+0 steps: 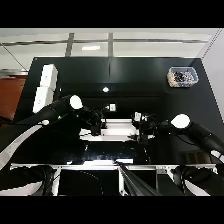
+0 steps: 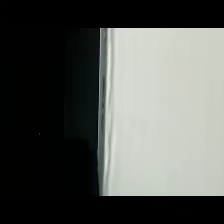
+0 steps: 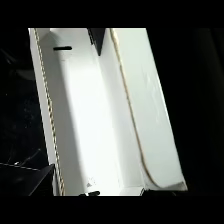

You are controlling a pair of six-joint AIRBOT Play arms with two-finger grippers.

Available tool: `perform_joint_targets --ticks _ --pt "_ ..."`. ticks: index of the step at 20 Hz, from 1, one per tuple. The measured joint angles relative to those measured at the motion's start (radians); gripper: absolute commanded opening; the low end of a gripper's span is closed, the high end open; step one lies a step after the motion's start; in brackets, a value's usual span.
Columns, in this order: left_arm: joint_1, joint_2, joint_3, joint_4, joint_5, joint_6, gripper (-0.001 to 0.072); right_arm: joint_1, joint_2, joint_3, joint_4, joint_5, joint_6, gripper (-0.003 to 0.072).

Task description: Fold the box and place the chain.

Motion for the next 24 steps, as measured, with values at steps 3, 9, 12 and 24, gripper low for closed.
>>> perform_joint_targets --ticks 3,9,12,24 --pt "0.0 0.002 0.0 0.0 -0.003 0.003 0.0029 -0.002 -0.021 -0.018 0.006 0.01 -0.056 0.0713" --pt "0.0 0.003 0.0 0.0 -0.004 0.0 0.0029 -0.002 -0.036 -0.056 0.006 0.005 -0.135 0.0713" --pt "0.0 0.003 0.0 0.0 -0.004 0.0 0.003 0.001 -0.041 -0.061 0.007 -0.01 -0.147 0.0713" --pt "0.0 0.004 0.0 0.0 -0.005 0.0 0.003 0.051 -0.053 -0.063 0.015 -0.06 -0.149 0.0706"
